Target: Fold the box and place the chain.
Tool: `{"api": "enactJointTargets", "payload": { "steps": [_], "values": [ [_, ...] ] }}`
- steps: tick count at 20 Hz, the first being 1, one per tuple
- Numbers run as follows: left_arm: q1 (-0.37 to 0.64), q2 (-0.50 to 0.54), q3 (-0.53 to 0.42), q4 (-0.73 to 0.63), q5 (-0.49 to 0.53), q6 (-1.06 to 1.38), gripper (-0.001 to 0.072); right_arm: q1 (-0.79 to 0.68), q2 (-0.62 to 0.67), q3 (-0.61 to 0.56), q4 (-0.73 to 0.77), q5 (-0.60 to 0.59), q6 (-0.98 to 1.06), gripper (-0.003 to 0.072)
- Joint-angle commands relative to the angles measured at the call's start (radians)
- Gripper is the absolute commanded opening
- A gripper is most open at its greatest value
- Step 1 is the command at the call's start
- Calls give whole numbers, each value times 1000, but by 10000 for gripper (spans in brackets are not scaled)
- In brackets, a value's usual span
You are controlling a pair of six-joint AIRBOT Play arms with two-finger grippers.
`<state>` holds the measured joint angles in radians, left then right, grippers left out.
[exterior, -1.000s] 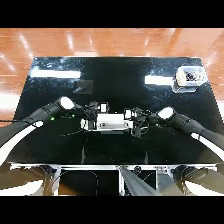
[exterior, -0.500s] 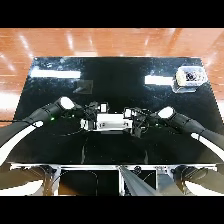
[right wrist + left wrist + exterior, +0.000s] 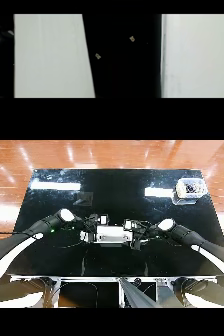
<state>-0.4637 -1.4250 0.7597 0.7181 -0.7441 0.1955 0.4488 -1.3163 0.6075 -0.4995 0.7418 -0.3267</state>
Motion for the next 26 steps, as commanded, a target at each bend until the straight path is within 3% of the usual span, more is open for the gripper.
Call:
{"api": "enactJointTargets", "payload": {
  "steps": [1,14,15,26],
  "values": [
    [0,-1,1,-1,2,-3,28,2,0,1,-3,-8,18,714],
    [0,-1,1,-1,2,-3,28,33,-3,1,-41,-50,54,700],
    [0,-1,1,-1,2,-3,28,33,-3,1,-44,-48,54,546],
    [0,-1,1,-1,2,-3,28,33,-3,1,-44,-48,54,545]
  ]
}}
